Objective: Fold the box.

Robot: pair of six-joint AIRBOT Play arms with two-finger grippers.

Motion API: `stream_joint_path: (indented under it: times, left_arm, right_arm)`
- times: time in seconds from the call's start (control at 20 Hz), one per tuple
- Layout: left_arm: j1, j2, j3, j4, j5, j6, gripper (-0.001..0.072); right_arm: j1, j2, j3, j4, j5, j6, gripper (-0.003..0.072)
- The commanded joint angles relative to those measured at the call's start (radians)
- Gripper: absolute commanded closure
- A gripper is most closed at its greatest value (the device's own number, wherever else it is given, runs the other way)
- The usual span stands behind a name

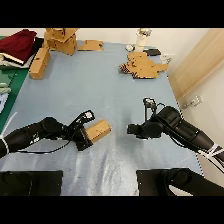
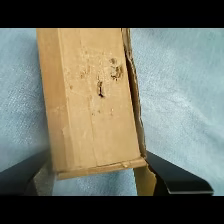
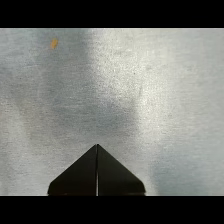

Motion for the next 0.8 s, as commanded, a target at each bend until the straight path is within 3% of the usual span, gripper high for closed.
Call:
stream_joint_path:
  times: [0.0,0.75]
  left_arm:
    - [-0.019,-0.011,0.003,0.008,0.027,0.000,-0.0010]
    - [-0.055,-0.011,0.029,0.022,0.045,0.032,-0.0008]
  right_arm:
    - [0.000,0.000,0.001,0.012,0.000,-0.012,0.0682]
    - [0.000,0.000,0.001,0.023,0.000,-0.025,0.0682]
